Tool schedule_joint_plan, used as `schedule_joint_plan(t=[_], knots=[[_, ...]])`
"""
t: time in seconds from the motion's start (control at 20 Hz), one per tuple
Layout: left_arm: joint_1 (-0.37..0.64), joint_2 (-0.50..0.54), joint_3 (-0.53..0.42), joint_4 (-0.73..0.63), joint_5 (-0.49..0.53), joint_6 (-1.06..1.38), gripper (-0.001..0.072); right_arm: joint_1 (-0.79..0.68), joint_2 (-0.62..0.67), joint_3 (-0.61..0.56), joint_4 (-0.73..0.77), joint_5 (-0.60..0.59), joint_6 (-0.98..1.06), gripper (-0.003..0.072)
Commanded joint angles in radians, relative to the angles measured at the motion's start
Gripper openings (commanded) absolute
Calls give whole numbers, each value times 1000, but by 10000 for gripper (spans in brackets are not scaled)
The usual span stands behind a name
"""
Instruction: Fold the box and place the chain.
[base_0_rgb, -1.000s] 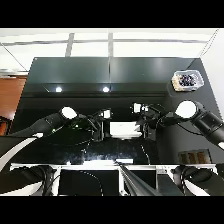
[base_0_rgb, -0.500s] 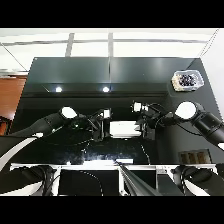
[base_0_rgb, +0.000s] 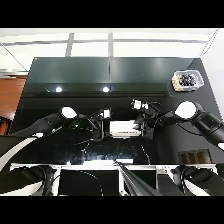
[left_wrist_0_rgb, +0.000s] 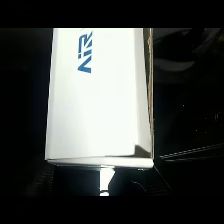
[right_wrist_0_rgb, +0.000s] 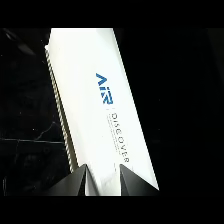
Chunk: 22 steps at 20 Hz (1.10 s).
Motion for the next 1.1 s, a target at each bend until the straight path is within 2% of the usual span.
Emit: schedule_joint_plan(t=[0.0, 1.05], knots=[[0, 0, 1, 0, -2, 0, 341, 1, 0, 1, 2, 2, 11, 235], [0, 0, 1, 0, -2, 0, 341, 1, -19, -14, 3, 3, 30, 235]])
